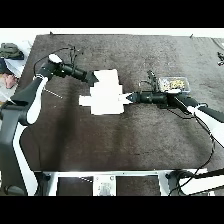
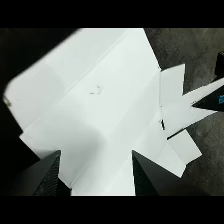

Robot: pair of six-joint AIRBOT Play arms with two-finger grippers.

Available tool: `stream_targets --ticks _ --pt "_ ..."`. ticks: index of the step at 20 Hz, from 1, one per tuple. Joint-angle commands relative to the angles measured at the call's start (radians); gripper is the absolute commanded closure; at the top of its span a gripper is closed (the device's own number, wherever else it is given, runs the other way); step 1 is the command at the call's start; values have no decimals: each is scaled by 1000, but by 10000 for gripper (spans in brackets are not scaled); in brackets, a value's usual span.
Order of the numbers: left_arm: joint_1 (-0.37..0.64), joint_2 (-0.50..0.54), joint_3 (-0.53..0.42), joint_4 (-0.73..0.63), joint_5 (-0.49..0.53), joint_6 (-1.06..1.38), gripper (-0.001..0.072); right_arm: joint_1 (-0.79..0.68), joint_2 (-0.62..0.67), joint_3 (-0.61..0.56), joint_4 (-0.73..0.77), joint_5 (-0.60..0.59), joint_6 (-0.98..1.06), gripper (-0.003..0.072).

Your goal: Fold the box and place the chain.

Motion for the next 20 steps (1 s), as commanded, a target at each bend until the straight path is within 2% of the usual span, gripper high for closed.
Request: stream_targets --ticks 1,4,13,20 --pt "1 -55 23 -37 -74 9 218 1 0 1 10 0 -2 692" --pt "1 -73 23 -50 -143 29 218 1 0 1 11 0 -2 692" --pt "87 -58 33 -43 -127 43 219 1 0 1 10 11 -2 692" --pt "35 -89 32 -31 -138 72 219 1 0 1 10 11 -21 692"
